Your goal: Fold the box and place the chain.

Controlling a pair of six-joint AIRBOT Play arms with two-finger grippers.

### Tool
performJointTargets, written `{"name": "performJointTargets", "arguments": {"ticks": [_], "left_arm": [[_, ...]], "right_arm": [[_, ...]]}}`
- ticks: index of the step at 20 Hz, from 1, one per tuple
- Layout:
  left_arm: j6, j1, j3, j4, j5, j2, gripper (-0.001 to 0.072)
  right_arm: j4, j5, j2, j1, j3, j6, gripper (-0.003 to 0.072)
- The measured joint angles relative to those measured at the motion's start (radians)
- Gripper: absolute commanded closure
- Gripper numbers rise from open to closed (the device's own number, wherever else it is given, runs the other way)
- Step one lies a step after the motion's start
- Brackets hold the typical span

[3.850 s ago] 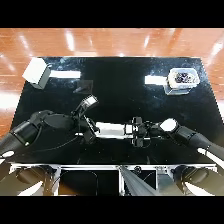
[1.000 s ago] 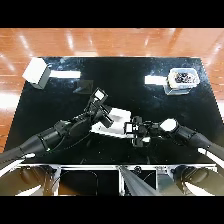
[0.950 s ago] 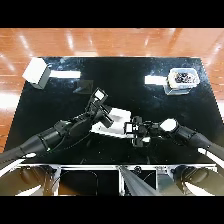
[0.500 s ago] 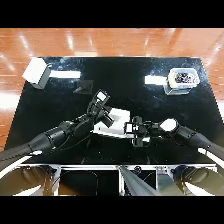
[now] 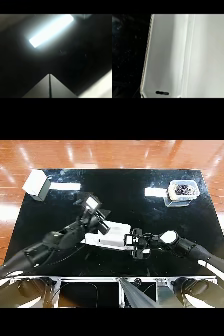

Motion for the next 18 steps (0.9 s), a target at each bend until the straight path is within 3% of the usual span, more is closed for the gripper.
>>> {"name": "performJointTargets", "arguments": {"ticks": [7,12,14,15,16,18], "left_arm": [[0.011,0.201,0.0,0.058,0.357,0.201,0.0691],[0.008,0.408,0.0,0.065,0.799,0.192,0.0689],[0.046,0.459,0.0,0.065,0.915,0.158,0.0685],[0.071,0.474,0.0,0.062,0.948,0.137,0.0515],[0.097,0.484,0.0,0.061,0.974,0.111,0.0116],[0.137,0.494,0.0,0.06,0.996,0.047,0.0075]], "right_arm": [[0.0,0.001,0.0,0.0,0.0,0.0,0.0127],[0.0,0.001,0.0,0.0,0.0,0.0,0.0126],[0.0,0.002,0.0,0.0,0.0,0.0,0.0126],[0.0,0.002,0.0,0.0,0.0,0.0,0.0126],[0.0,0.002,0.0,0.0,0.0,0.0,0.0126],[0.0,0.002,0.0,0.0,0.0,0.0,0.0127]]}}
